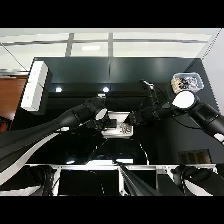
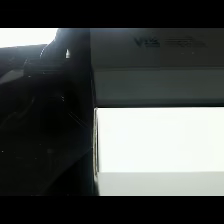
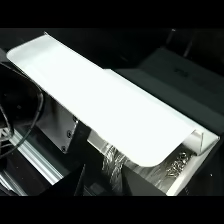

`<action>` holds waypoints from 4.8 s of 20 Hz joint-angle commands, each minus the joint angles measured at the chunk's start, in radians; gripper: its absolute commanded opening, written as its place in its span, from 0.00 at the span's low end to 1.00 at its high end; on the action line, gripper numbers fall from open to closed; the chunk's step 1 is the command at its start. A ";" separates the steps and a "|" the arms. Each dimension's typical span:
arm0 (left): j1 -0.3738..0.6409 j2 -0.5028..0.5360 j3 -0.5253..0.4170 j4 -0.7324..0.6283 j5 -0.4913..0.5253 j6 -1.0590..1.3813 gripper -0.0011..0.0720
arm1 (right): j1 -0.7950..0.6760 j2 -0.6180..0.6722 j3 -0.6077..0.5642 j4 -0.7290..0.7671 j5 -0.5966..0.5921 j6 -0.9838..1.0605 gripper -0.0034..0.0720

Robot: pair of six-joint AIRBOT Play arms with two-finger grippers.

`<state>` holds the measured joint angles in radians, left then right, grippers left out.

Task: Fold the box and place the chain.

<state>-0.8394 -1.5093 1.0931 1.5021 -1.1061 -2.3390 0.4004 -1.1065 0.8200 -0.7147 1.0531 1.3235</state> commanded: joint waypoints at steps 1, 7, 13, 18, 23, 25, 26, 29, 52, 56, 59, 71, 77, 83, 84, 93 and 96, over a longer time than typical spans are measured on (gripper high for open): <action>0.000 0.000 0.000 0.000 0.002 0.000 0.05 | -0.040 -0.004 0.001 -0.035 0.051 0.000 0.40; 0.000 -0.001 0.000 0.000 0.005 0.000 0.05 | -0.267 0.132 0.000 -0.332 0.127 0.029 0.40; 0.003 0.000 0.000 0.002 0.030 0.001 0.05 | -0.313 0.176 -0.001 -0.426 0.124 0.068 0.40; 0.005 0.035 0.026 0.017 0.029 0.000 0.69 | -0.292 0.176 -0.001 -0.428 0.127 0.067 0.40; -0.036 0.176 0.021 0.208 -0.053 0.112 0.74 | -0.292 0.176 -0.001 -0.428 0.122 0.067 0.40; -0.037 0.277 -0.017 0.339 -0.126 0.114 0.74 | -0.292 0.176 -0.001 -0.430 0.122 0.067 0.40; -0.013 0.338 -0.055 0.365 -0.139 0.114 0.74 | -0.292 0.176 -0.001 -0.431 0.122 0.067 0.40; 0.158 0.512 -0.240 0.338 -0.078 0.113 0.74 | -0.292 0.176 -0.001 -0.430 0.109 0.067 0.40; 0.422 0.178 -0.421 -0.924 0.213 2.561 0.99 | -0.291 0.176 -0.027 -0.410 0.072 0.072 0.40; 0.422 0.150 -0.415 -0.925 0.215 2.560 0.99 | -0.291 0.176 -0.027 -0.410 0.070 0.072 0.40; 0.422 0.148 -0.415 -0.927 0.215 2.560 0.99 | -0.291 0.176 -0.027 -0.411 0.062 0.072 0.40; 0.380 0.147 -0.415 -0.931 0.255 2.563 0.99 | -0.291 0.176 -0.027 -0.404 0.061 0.072 0.40; 0.379 0.147 -0.412 -0.939 0.230 2.564 0.99 | -0.291 0.175 -0.027 -0.404 0.061 0.072 0.40; 0.378 0.147 -0.412 -0.939 0.220 2.564 0.99 | -0.291 0.175 -0.027 -0.404 0.061 0.072 0.40; 0.378 0.147 -0.412 -0.939 0.224 2.564 0.99 | -0.291 0.175 -0.027 -0.404 0.061 0.072 0.40; 0.376 0.103 -0.381 -0.940 0.245 2.556 0.99 | -0.291 0.175 -0.027 -0.402 0.058 0.072 0.40; 0.356 0.090 -0.344 -0.939 0.246 2.556 0.99 | -0.291 0.175 -0.027 -0.397 0.057 0.072 0.40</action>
<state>-0.4713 -1.4044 0.7208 0.5632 -0.8623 0.2180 0.1085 -0.9306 0.7921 -1.1164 1.1114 1.3952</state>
